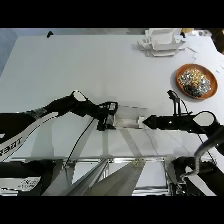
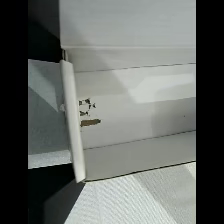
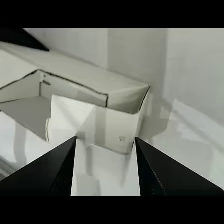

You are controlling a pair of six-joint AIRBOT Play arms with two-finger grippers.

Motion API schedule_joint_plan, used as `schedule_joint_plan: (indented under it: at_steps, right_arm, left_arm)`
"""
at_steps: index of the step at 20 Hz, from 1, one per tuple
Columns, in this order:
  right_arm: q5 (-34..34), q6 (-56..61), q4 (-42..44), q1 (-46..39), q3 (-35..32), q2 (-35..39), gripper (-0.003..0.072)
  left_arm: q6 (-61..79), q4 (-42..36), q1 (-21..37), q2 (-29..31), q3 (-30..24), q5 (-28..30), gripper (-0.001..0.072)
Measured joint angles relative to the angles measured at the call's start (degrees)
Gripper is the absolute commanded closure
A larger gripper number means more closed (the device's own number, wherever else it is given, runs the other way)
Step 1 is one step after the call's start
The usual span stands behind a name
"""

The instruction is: Fold the box and place the chain.

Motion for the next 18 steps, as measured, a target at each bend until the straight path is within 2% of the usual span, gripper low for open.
schedule_joint_plan:
  at_steps: [6, 8, 18]
  right_arm:
    - [-0.92, 10.82, -9.88, 6.54, 4.52, -2.54, 0.0264]
    - [-1.92, 14.93, -11.85, 9.88, 5.33, -3.65, 0.0244]
    - [-4.26, 32.72, -22.77, 19.34, 9.88, -5.18, 0.0245]
  left_arm:
    - [0.02, 0.00, 0.00, 0.00, -0.02, 0.00, 0.0627]
    - [0.00, 0.00, 0.00, 0.00, 0.00, 0.00, 0.0627]
    - [0.00, 0.00, 0.00, 0.00, 0.00, 0.00, 0.0627]
